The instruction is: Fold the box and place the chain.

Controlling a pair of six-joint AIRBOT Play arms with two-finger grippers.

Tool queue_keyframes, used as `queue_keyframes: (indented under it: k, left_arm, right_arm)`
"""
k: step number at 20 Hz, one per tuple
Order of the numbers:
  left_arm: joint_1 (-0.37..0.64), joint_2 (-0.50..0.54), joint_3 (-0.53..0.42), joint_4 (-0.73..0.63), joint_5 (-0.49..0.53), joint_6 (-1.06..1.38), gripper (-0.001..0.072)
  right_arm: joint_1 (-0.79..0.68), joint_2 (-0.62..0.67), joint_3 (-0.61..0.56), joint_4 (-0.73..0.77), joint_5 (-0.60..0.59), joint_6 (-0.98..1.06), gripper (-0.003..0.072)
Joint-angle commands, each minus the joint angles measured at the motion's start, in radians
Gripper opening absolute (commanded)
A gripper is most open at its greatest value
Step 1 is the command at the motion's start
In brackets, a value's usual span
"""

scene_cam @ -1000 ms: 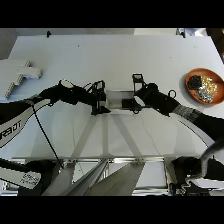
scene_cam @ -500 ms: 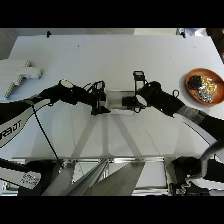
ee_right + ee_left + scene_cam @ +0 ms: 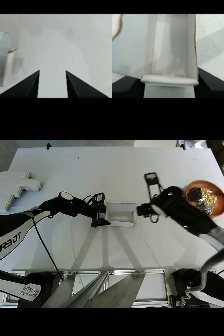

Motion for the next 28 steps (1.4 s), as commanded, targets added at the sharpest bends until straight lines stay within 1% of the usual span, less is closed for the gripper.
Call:
queue_keyframes:
  k: [1,3,5,6,7,10,12,14,15,16,21,24,26,27,28]
  left_arm:
    - [-0.001,0.001,0.000,0.000,0.001,0.001,0.0456]
    - [-0.001,0.001,0.000,0.000,0.001,0.001,0.0456]
    - [-0.001,0.000,0.000,0.000,0.000,0.000,0.0456]
    - [0.000,0.001,0.000,0.000,0.001,0.001,0.0456]
    - [-0.001,0.001,0.000,0.000,0.001,0.001,0.0456]
    - [-0.001,0.001,0.000,0.000,0.001,0.001,0.0456]
    - [-0.001,0.001,0.000,0.000,0.000,0.001,0.0456]
    - [-0.001,0.001,0.000,0.000,0.001,0.001,0.0456]
    - [-0.001,0.001,0.000,0.000,0.001,0.001,0.0456]
    - [-0.001,0.001,0.000,0.000,0.000,0.000,0.0456]
    - [-0.001,0.001,0.000,0.000,0.001,0.001,0.0456]
    - [-0.001,0.001,0.000,0.000,0.001,0.001,0.0456]
    - [-0.001,0.001,0.000,0.000,0.001,0.001,0.0456]
    - [-0.001,0.001,0.000,0.000,0.001,0.001,0.0456]
    - [-0.001,0.001,0.000,0.000,0.000,0.001,0.0456]
  right_arm:
    - [-0.088,0.089,0.000,-0.045,0.031,-0.128,0.0359]
    - [-0.193,0.111,0.000,-0.055,0.026,-0.195,0.0359]
    - [-0.333,0.114,0.000,-0.045,-0.001,-0.259,0.0360]
    - [-0.408,0.112,0.000,-0.030,-0.025,-0.300,0.0371]
    - [-0.484,0.109,0.000,-0.017,-0.050,-0.344,0.0429]
    - [-0.689,0.093,0.000,-0.006,-0.121,-0.396,0.0439]
    - [-0.816,0.060,0.000,0.020,-0.159,-0.425,0.0439]
    - [-0.903,-0.003,0.000,0.045,-0.169,-0.474,0.0443]
    - [-0.927,-0.041,0.000,0.042,-0.178,-0.495,0.0471]
    - [-0.944,-0.076,0.000,0.037,-0.196,-0.496,0.0478]
    - [-1.026,-0.249,0.000,0.039,-0.293,-0.496,0.0479]
    - [-1.026,-0.302,0.000,0.040,-0.393,-0.474,0.0477]
    - [-1.023,-0.335,0.000,0.039,-0.395,-0.457,0.0468]
    - [-1.019,-0.347,0.000,0.035,-0.385,-0.458,0.0402]
    - [-1.013,-0.353,0.000,0.029,-0.381,-0.460,0.0309]
